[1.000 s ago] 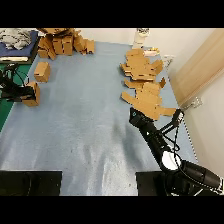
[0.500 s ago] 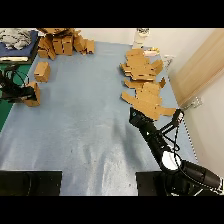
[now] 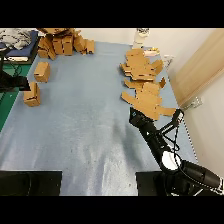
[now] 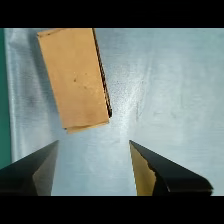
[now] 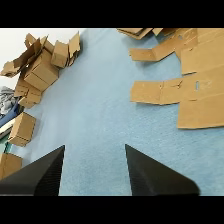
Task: Fold the box.
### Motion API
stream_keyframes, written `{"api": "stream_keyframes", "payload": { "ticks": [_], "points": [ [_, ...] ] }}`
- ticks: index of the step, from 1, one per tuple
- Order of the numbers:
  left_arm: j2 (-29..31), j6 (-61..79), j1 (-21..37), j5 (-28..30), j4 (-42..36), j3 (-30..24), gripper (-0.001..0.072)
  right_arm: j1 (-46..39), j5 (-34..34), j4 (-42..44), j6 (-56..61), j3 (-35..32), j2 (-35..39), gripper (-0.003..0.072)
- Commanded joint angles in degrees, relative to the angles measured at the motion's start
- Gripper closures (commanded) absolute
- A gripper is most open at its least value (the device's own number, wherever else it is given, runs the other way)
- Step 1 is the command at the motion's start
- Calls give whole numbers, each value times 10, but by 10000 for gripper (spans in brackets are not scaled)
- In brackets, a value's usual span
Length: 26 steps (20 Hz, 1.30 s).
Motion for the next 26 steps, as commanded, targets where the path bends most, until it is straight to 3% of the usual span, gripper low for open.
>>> {"api": "stream_keyframes", "payload": {
  "ticks": [1,3,5,6,7,8,9,10,11,13,18,20,23,26],
  "points": [
    [31,-10,-10,-37,-94,3,20,0,0,0,0,0,0,85],
    [35,28,-32,-64,-200,3,20,0,18,-1,0,0,0,85],
    [34,39,-73,-65,-256,-1,22,0,47,-28,0,0,0,87],
    [33,40,-100,-55,-257,-4,149,0,53,-46,0,0,0,97],
    [32,43,-130,-42,-256,-11,373,0,55,-54,0,1,0,192],
    [31,52,-157,-31,-255,-19,566,0,55,-53,0,5,0,406],
    [31,61,-184,-17,-255,-29,663,0,56,-53,0,9,0,520],
    [30,68,-207,-6,-255,-38,696,0,57,-53,0,14,-1,580],
    [30,68,-228,5,-255,-47,696,-2,65,-55,-5,20,-3,681],
    [30,73,-264,25,-259,-65,697,-33,136,-55,-40,41,-17,682],
    [30,122,-340,94,-287,-117,697,-200,422,-62,-108,144,-117,682],
    [30,125,-362,143,-290,-131,697,-254,523,-110,-109,192,-176,682],
    [30,133,-380,204,-290,-135,696,-290,626,-189,-109,255,-270,682],
    [30,132,-381,216,-289,-135,696,-290,679,-225,-109,302,-348,681]
  ]
}}
